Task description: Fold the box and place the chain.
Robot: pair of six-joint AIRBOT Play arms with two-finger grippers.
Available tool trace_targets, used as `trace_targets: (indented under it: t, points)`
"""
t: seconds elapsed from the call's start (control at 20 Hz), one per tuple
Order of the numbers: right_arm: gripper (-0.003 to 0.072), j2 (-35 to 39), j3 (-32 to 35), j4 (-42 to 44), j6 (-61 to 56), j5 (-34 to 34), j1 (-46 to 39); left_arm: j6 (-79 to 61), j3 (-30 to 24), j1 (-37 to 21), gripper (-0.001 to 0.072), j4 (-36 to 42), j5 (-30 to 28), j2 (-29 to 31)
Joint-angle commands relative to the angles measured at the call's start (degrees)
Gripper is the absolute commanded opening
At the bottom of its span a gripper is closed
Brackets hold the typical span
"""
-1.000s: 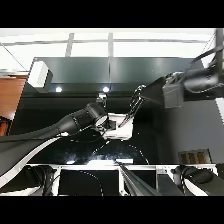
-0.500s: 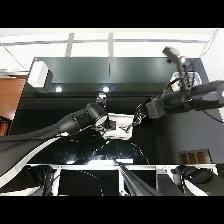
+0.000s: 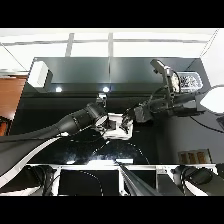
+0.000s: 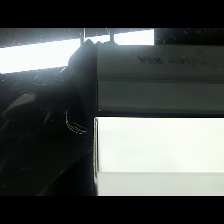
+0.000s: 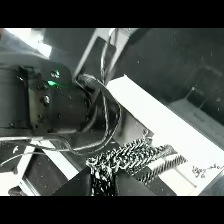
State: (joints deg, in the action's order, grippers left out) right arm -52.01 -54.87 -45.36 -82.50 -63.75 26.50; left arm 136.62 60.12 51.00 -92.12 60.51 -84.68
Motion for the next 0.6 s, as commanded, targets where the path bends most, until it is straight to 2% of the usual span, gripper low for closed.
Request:
trace_targets:
  t: [0.0,0.2,0.5,0.55]
  points:
    - [0.0007,-0.24,4.22,0.57,-0.22,-0.50,0.17,-0.02,0.02,-0.04,0.0025,-0.02,-0.02,-0.02]
    - [0.0007,-0.61,10.19,0.59,-0.26,3.67,0.17,-0.02,0.02,-0.04,0.0025,-0.02,-0.07,-0.02]
    - [0.0016,-6.56,10.97,3.78,-2.29,12.02,4.20,-0.02,0.02,-0.04,0.0025,-0.02,-0.02,-0.02]
    - [0.0114,-6.86,10.97,3.02,-2.91,11.87,4.09,-0.02,0.02,-0.02,0.0025,0.02,0.04,-0.02]
